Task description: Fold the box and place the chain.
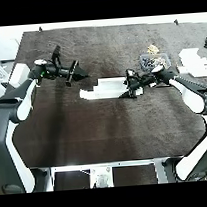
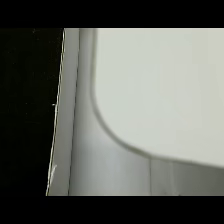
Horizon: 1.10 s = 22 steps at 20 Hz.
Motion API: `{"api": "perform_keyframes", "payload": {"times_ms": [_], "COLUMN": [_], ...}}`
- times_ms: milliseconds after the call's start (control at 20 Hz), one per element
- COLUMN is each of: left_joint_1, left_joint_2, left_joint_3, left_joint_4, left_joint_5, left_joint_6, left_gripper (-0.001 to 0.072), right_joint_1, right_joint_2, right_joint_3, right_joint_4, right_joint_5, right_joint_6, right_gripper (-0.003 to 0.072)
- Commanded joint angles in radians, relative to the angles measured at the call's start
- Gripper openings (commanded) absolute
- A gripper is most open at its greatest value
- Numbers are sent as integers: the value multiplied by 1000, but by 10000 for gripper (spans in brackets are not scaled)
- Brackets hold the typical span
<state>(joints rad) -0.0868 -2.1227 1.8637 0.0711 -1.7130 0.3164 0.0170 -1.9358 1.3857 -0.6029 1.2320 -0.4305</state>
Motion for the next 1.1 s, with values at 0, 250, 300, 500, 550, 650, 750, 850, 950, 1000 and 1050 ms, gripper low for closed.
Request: {"api": "perform_keyframes", "payload": {"times_ms": [0, 250, 300, 500, 550, 650, 750, 850, 950, 1000, 1050], "left_joint_1": [6, 4, -1, -72, -93, -126, -155, -184, -198, -204, -204], "left_joint_2": [108, 248, 260, 362, 402, 468, 524, 566, 568, 566, 566], "left_joint_3": [-3, -8, -10, -128, -185, -304, -438, -554, -607, -625, -638], "left_joint_4": [12, 116, 118, 198, 228, 242, 236, 230, 227, 218, 217], "left_joint_5": [3, 125, 146, 377, 448, 554, 683, 789, 743, 729, 729], "left_joint_6": [-66, -206, -219, -225, -199, -141, -61, 13, 84, 93, 97], "left_gripper": [16, 16, 16, 16, 16, 16, 16, 17, 18, 18, 19], "right_joint_1": [0, 0, 0, 0, 0, 0, 0, 0, 0, 0, 0], "right_joint_2": [0, 0, 0, 0, 0, 0, 0, 0, 0, 0, 0], "right_joint_3": [0, 0, 0, 0, 0, 0, 0, 0, 0, 0, 0], "right_joint_4": [0, 0, 0, 0, 0, 0, 0, 0, 0, 0, 0], "right_joint_5": [0, 0, 0, 0, 0, 0, 0, 0, 0, 0, 0], "right_joint_6": [0, 0, 0, 0, 0, 0, 0, 0, 0, 0, 0], "right_gripper": [591, 591, 591, 592, 591, 591, 591, 591, 592, 591, 591]}}
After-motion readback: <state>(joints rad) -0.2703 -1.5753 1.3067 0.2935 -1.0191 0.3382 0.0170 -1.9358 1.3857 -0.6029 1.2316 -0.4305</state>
